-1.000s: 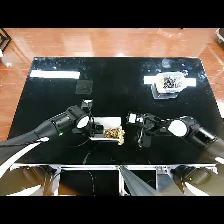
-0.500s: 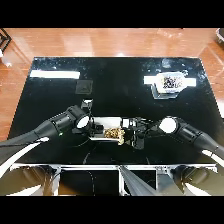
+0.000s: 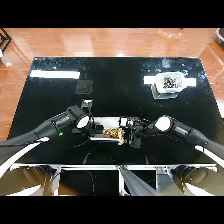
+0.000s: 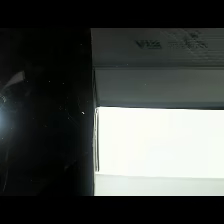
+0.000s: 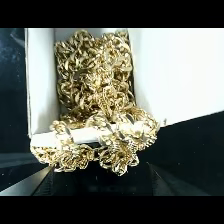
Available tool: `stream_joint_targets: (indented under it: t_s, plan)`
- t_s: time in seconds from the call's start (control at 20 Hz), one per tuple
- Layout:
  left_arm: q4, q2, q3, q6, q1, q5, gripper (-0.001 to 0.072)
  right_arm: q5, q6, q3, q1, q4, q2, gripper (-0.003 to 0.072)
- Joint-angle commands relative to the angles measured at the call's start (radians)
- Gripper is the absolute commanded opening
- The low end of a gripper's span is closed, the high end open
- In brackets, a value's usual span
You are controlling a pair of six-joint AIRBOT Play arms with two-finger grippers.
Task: Fold the box and place the chain.
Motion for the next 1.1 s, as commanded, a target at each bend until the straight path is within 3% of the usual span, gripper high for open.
stream_joint_targets:
  t_s: [0.0, 0.7, 0.8, 0.85, 1.0, 1.05]
  plan:
    - [0.000, 0.000, 0.001, 0.000, 0.000, 0.001, 0.0029, -0.008, -0.007, -0.001, 0.000, 0.006, -0.018, 0.0709]
    - [0.000, 0.000, 0.001, 0.000, 0.000, 0.001, 0.0030, -0.042, -0.045, -0.001, 0.017, 0.051, -0.037, 0.0700]
    - [0.000, 0.000, 0.001, 0.000, 0.000, 0.001, 0.0030, -0.041, -0.045, -0.001, 0.017, 0.051, -0.037, 0.0414]
    - [0.000, 0.000, 0.001, 0.000, 0.000, 0.001, 0.0030, -0.041, -0.045, -0.001, 0.017, 0.051, -0.037, 0.0329]
    - [0.000, 0.000, 0.001, 0.000, 0.000, 0.001, 0.0030, -0.042, -0.045, -0.001, 0.017, 0.047, -0.037, 0.0310]
    - [0.000, 0.000, 0.001, 0.000, 0.000, 0.001, 0.0030, -0.042, -0.045, -0.001, 0.017, 0.047, -0.037, 0.0192]
